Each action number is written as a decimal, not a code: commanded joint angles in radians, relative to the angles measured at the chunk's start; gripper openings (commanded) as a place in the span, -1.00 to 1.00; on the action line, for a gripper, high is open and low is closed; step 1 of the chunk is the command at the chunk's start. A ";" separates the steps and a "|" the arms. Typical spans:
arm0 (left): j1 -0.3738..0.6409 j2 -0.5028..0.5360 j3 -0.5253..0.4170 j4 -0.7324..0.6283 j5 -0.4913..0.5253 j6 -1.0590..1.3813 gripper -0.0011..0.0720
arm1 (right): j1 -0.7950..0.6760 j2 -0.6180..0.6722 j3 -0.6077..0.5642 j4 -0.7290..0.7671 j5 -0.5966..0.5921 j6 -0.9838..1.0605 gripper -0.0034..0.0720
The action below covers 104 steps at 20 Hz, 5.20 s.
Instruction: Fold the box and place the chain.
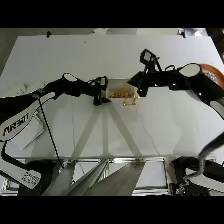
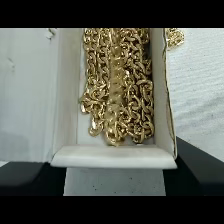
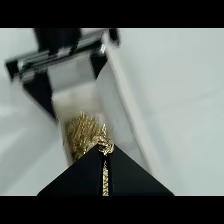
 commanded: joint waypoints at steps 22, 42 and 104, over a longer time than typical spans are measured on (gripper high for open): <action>0.000 0.000 0.000 0.000 0.001 0.000 -0.08 | 0.054 0.164 -0.178 -0.367 -0.060 0.146 0.63; 0.000 0.000 0.000 0.000 0.001 0.000 -0.08 | 0.015 -0.111 -0.235 -0.305 -0.284 0.040 0.63; 0.000 0.000 0.000 0.000 0.000 0.000 -0.08 | 0.019 -0.243 0.051 -0.454 0.006 0.014 0.38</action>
